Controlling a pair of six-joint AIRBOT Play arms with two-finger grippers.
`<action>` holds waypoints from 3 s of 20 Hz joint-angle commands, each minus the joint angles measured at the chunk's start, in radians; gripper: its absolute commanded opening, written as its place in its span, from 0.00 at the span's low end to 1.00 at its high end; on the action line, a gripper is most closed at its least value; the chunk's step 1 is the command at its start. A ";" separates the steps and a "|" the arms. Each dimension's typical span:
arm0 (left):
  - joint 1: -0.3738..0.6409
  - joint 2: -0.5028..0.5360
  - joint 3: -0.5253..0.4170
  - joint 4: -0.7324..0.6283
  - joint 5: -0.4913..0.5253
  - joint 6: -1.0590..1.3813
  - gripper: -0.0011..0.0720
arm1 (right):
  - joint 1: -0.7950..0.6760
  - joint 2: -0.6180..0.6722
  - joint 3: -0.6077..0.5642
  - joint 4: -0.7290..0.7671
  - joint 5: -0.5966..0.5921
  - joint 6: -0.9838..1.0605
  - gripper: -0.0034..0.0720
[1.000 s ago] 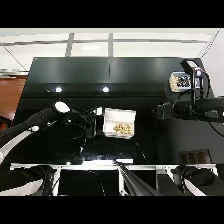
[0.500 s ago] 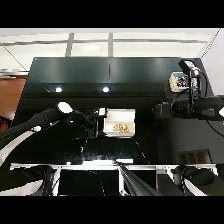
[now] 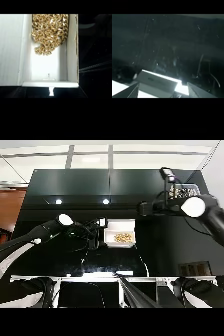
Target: Fold the box and place the chain.
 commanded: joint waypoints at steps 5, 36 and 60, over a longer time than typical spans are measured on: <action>0.000 -0.001 0.000 0.008 0.009 0.002 0.55 | 0.010 -0.133 0.000 0.137 -0.019 -0.782 0.99; 0.000 -0.001 0.000 0.008 0.009 0.006 0.55 | 0.043 -0.089 -0.108 0.391 0.189 -1.216 0.44; 0.000 -0.001 0.000 0.008 0.009 0.006 0.55 | 0.043 -0.097 -0.136 0.391 0.187 -1.201 0.48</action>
